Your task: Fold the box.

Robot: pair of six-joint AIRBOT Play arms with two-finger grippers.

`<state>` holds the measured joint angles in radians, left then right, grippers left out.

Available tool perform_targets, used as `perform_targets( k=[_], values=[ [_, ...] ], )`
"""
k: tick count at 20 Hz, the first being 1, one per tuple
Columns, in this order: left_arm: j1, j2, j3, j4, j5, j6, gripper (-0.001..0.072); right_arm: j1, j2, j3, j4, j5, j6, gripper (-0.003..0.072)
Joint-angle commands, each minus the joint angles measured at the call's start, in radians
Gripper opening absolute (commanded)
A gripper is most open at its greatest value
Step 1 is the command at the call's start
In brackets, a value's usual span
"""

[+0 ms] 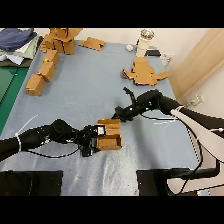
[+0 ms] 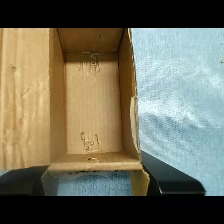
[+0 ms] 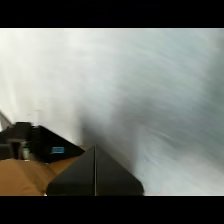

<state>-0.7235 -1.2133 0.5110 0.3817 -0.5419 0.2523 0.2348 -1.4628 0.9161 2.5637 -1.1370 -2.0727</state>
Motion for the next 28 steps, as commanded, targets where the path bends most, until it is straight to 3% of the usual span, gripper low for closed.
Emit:
perform_targets(
  k=[1, 10, 18, 23, 24, 26, 27, 28],
  values=[
    [0.000, 0.001, 0.001, 0.000, 0.000, 0.001, 0.0361, 0.081, -0.002, 0.027, 0.075, -0.071, -0.225, 0.0003],
    [0.000, 0.001, 0.001, 0.000, 0.000, 0.001, 0.0360, 0.285, 0.422, -0.211, -0.283, 0.189, -0.255, 0.0004],
    [0.000, 0.001, 0.001, 0.000, 0.000, 0.001, 0.0361, 0.470, 0.600, -0.378, -0.505, 0.467, -0.247, 0.0005],
    [0.000, 0.001, 0.001, 0.000, 0.000, 0.001, 0.0360, 0.586, 0.758, -0.423, -0.633, 0.542, -0.252, 0.0005],
    [0.000, 0.001, 0.001, 0.000, 0.000, 0.001, 0.0360, 0.608, 0.795, -0.445, -0.654, 0.550, -0.257, 0.0026],
    [0.000, 0.001, 0.001, 0.000, 0.000, 0.000, 0.0360, 0.634, 0.845, -0.492, -0.672, 0.554, -0.285, 0.0248],
    [0.000, 0.001, 0.001, 0.000, 0.000, 0.001, 0.0361, 0.634, 0.849, -0.508, -0.671, 0.554, -0.307, 0.0407],
    [0.000, 0.000, 0.001, 0.000, 0.000, 0.001, 0.0360, 0.634, 0.844, -0.517, -0.672, 0.554, -0.327, 0.0482]
  ],
)
